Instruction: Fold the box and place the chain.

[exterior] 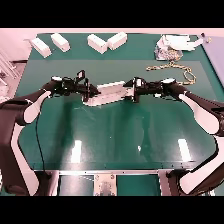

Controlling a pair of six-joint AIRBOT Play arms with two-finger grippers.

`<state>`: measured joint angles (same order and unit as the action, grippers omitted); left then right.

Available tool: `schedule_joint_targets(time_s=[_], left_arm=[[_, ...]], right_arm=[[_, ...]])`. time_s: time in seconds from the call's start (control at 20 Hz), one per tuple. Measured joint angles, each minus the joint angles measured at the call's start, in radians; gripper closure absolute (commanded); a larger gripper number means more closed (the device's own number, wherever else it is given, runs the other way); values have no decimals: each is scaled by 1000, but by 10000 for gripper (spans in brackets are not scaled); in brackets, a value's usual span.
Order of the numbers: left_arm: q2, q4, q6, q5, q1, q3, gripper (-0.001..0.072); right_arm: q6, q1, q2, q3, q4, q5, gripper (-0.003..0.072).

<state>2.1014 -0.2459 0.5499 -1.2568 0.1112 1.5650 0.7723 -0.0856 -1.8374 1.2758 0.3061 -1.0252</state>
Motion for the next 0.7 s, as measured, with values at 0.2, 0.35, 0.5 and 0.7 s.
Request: schedule_joint_targets(time_s=[0.2, 0.35, 0.5, 0.7], left_arm=[[0, -1, 0, -2, 0, 0, 690], [0, -1, 1, -2, 0, 0, 691], [0, -1, 1, -2, 0, 0, 691], [0, -1, 1, -1, 0, 0, 690]], right_arm=[[-31, -2, -22, 20, 46, -43, 45], [-79, -4, -26, 24, 82, -77, 45], [-136, -7, -27, 26, 103, -105, -5], [-204, -12, -28, 28, 108, -130, -6]])
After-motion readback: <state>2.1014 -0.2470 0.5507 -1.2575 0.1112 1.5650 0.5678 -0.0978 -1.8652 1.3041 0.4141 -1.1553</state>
